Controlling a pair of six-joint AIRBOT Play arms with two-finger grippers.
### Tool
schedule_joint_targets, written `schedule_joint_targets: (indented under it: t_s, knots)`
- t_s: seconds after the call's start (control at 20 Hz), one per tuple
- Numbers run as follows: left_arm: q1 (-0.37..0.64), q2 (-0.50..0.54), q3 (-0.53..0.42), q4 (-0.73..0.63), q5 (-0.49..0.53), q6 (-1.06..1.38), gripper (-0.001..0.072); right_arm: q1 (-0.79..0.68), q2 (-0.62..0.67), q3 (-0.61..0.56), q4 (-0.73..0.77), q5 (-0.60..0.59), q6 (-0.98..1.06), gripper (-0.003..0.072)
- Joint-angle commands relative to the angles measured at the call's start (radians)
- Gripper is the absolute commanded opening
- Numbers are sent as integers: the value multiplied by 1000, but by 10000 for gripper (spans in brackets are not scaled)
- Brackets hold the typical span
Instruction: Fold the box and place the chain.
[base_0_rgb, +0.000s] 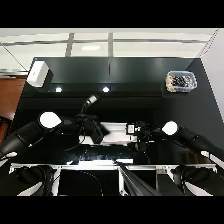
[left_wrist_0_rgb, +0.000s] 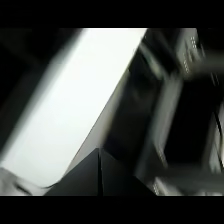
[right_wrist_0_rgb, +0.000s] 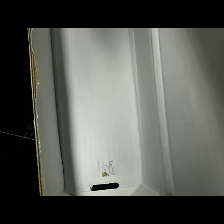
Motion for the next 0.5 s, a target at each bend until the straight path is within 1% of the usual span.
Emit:
schedule_joint_targets:
  t_s: [0.0, 0.05, 0.1, 0.2, 0.25, 0.35, 0.45]
  knots:
    - [-17, -34, -23, -121, 365, 66, 29, 1, 0, 0, 0, 0, 1, 483]
    - [-17, -62, -21, -87, 369, 66, 28, 1, 0, 0, 0, 0, 1, 483]
    - [-17, -93, -18, -51, 342, 66, 28, 1, 0, 0, 0, 0, 1, 483]
    - [-18, -165, -1, 14, 228, 66, 28, 1, 0, 0, 0, 0, 0, 483]
    - [-18, -198, 11, 59, 187, 65, 27, 1, 0, 0, 0, 0, 1, 482]
    - [-18, -233, 27, 91, 164, 63, 28, 1, 0, 0, 0, 0, 1, 483]
    - [-16, -228, 48, 134, 158, 63, 28, 1, 0, 0, 0, 0, 0, 483]
